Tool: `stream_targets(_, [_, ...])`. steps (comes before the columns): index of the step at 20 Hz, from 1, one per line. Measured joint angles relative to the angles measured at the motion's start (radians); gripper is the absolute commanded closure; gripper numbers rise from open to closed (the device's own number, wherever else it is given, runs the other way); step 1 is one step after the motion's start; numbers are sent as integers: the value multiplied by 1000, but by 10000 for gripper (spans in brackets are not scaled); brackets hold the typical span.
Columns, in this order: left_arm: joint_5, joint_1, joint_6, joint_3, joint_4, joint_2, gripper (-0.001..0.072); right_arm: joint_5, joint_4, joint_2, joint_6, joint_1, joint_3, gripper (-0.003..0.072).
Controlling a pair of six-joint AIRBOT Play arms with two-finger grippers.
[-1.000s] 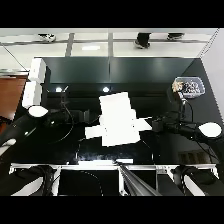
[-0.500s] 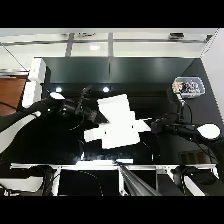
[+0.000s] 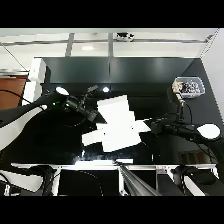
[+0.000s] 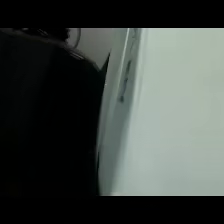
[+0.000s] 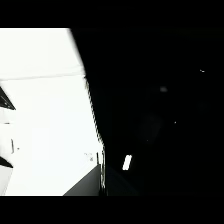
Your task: Fold the box and place the chain.
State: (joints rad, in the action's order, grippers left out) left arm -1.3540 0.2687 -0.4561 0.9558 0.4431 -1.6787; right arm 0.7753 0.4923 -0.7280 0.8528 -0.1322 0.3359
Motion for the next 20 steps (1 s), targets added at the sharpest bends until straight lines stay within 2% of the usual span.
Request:
stream_targets(1, [-4,0,2,4,10,-2,684,2,0,0,0,0,0,658])
stream_targets(2, [-18,0,2,7,23,-2,684,2,-1,0,4,0,0,379])
stream_targets(3, [-21,0,2,9,38,-1,685,2,-3,0,4,0,0,11])
stream_targets(7, [-37,0,4,13,63,40,687,47,67,0,8,43,50,10])
stream_targets(11, [-40,42,-34,6,139,163,687,189,252,0,3,145,190,10])
stream_targets(13, [24,93,-39,-18,209,243,685,263,349,0,-23,174,238,11])
stream_targets(15, [130,144,8,-53,252,314,685,322,418,0,-70,190,264,11])
stream_targets(20, [277,192,175,-99,217,364,686,396,486,0,-145,203,280,11])
